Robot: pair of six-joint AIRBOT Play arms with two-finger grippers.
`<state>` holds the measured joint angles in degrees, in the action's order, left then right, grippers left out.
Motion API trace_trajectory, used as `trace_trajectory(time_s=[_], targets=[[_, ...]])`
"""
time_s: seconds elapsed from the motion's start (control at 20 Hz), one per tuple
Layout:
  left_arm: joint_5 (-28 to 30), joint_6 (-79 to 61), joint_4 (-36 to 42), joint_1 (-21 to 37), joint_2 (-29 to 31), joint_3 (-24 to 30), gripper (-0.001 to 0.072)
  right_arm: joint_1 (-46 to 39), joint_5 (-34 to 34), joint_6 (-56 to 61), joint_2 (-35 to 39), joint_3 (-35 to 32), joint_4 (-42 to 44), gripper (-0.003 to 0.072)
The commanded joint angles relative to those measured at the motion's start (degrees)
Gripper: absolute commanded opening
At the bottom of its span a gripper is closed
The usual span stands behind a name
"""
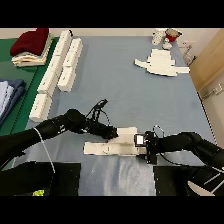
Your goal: Fold the box.
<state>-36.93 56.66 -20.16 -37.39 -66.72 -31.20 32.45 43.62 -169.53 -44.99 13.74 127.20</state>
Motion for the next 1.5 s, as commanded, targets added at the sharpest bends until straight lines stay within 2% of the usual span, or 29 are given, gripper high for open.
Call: trace_trajectory(time_s=[0.0,0.15,0.25,0.4,0.5,0.7,0.8,0.95,1.05,1.25,1.3,1.35,1.4,1.45], targets=[[0.28,-0.61,-0.02,-0.02,-0.70,-0.74,0.0012,0.07,-0.07,-0.02,0.07,0.07,0.07,0.0545],[-0.83,-3.39,-1.14,-0.02,0.44,-3.23,0.0012,0.07,-0.07,-0.02,0.07,0.07,0.07,0.0545],[-1.73,-3.37,-3.58,0.02,3.37,-4.57,0.0012,0.07,-0.07,-0.02,0.07,0.07,0.07,0.0545],[-6.93,-3.72,-9.09,-0.33,11.58,-5.09,0.0010,0.07,-0.07,-0.02,0.07,0.07,0.07,0.0545],[-10.75,-0.74,-16.83,-1.03,18.01,-5.09,0.0009,0.07,-0.07,-0.02,0.07,0.07,0.04,0.0546],[-13.77,5.99,-31.43,-3.87,30.32,-4.33,0.0009,0.07,-0.07,-0.02,0.07,0.07,0.07,0.0545],[-13.70,5.95,-34.12,-5.16,34.07,-2.58,0.0010,0.07,-0.07,-0.02,0.07,0.07,0.07,0.0545],[-14.86,4.00,-38.29,-5.16,35.10,-1.75,0.0011,0.07,-0.07,-0.02,0.07,0.07,0.07,0.0545],[-15.13,-2.80,-40.57,-5.14,35.04,-1.75,0.0011,0.07,-0.07,-0.02,0.07,0.07,0.04,0.0545],[-14.51,-18.62,-39.19,-3.37,33.64,-0.09,0.0016,0.07,-0.07,-0.02,0.07,0.07,0.04,0.0545],[-14.21,-23.15,-37.62,-1.68,32.98,1.31,0.0146,0.07,-0.07,-0.02,0.07,0.07,0.07,0.0545],[-13.60,-27.34,-36.35,0.09,32.26,2.93,0.0500,0.07,-0.07,-0.02,0.07,0.07,0.04,0.0545],[-12.00,-30.53,-34.93,1.95,31.34,4.94,0.0691,0.07,-0.07,-0.02,0.07,0.07,0.07,0.0545],[-10.99,-32.50,-33.79,3.37,30.49,6.58,0.0690,0.07,-0.07,-0.02,0.07,0.07,0.07,0.0545]])
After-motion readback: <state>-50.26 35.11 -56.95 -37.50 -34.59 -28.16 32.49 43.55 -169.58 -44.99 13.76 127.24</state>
